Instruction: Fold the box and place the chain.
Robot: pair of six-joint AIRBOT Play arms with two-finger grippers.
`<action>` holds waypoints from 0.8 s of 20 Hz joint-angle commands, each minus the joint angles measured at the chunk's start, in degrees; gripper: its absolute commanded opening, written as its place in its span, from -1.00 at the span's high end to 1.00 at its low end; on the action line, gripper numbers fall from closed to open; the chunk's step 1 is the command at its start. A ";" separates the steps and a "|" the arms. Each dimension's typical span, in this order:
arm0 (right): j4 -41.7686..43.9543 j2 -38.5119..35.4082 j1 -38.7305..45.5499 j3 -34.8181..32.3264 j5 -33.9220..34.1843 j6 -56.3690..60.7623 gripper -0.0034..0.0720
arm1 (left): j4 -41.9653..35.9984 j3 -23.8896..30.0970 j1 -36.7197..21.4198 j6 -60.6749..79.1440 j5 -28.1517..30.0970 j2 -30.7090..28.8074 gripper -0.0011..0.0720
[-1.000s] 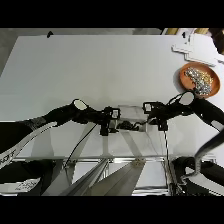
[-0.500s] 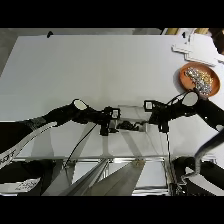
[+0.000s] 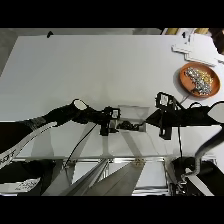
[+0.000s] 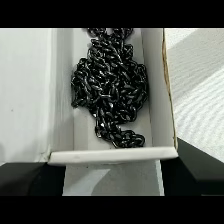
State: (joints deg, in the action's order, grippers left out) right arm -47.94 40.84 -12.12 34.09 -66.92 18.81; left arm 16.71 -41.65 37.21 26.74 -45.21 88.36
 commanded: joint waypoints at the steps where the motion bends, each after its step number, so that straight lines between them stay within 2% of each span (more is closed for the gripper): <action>1: 8.22 -1.97 -8.41 -0.20 8.41 2.89 0.86 | 0.02 -0.04 0.02 0.00 0.00 0.02 0.51; 3: 7.87 -0.48 -15.10 -0.20 16.13 5.53 0.86 | 0.02 -0.04 0.02 0.00 0.00 0.02 0.51; 6: 7.63 4.09 -20.92 -0.17 25.27 7.45 0.86 | 0.02 -0.04 0.02 0.02 0.00 0.02 0.51; 8: 7.17 7.85 -21.44 -0.17 26.25 8.00 0.86 | 0.02 -0.04 0.02 0.02 0.00 0.02 0.51; 10: 2.75 11.04 -21.44 -0.20 26.16 10.69 0.85 | 0.02 -0.04 0.02 0.02 0.00 0.02 0.51; 11: -0.48 12.09 -21.44 -0.17 25.88 12.63 0.76 | 0.00 -0.04 0.02 0.02 0.00 0.02 0.51; 13: -5.79 11.96 -21.42 -0.17 25.33 14.38 0.23 | 0.02 -0.04 0.02 0.02 0.00 0.02 0.51; 14: -7.65 10.99 -21.14 -0.15 25.18 14.36 0.18 | 0.00 -0.04 0.02 0.02 0.00 0.02 0.51; 16: -10.84 7.72 -18.97 -0.15 23.98 14.19 0.19 | 0.02 -0.04 0.02 0.02 0.00 0.02 0.51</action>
